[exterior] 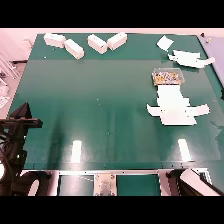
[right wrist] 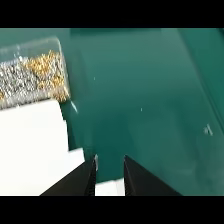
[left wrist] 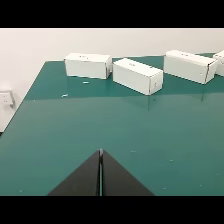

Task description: Fold the box and place the chain.

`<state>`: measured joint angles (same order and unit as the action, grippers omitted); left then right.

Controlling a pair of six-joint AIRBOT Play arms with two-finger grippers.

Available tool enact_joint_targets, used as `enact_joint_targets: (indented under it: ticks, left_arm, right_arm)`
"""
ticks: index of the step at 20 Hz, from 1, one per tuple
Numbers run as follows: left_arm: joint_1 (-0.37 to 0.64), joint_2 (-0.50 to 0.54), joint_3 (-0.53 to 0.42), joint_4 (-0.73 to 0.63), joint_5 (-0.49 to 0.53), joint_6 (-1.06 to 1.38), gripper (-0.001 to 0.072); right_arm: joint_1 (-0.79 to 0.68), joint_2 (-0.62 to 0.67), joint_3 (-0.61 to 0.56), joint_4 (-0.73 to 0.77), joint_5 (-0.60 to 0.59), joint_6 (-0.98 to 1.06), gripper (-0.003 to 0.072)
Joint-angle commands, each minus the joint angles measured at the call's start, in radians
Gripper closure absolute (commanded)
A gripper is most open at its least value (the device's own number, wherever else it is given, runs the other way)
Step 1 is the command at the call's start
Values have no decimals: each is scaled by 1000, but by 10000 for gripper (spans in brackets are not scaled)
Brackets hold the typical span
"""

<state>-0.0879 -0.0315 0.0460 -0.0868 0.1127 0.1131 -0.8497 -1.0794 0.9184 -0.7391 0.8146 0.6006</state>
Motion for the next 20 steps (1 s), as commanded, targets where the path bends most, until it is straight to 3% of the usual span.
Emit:
enact_joint_targets:
  ticks: [1, 4, 10, 15, 17, 20]
  left_arm:
    - [0, 0, 0, 1, -1, 0, 690]
    - [0, 0, 0, 0, -1, 0, 690]
    - [0, 0, 0, 0, -1, 0, 690]
    - [0, 0, 0, 0, -1, 0, 690]
    - [0, 0, 0, 0, -1, 0, 690]
    - [0, 0, 0, 0, -2, 0, 690]
  right_arm:
    - [-72, -222, 254, -229, 335, 139, 455]
    - [-72, -404, 479, -320, 558, 152, 401]
    - [-72, -644, 761, -347, 729, 148, 362]
    - [-72, -754, 798, -346, 743, 143, 351]
    - [-72, -801, 798, -332, 770, 131, 232]
    - [-70, -846, 798, -277, 791, 108, 203]
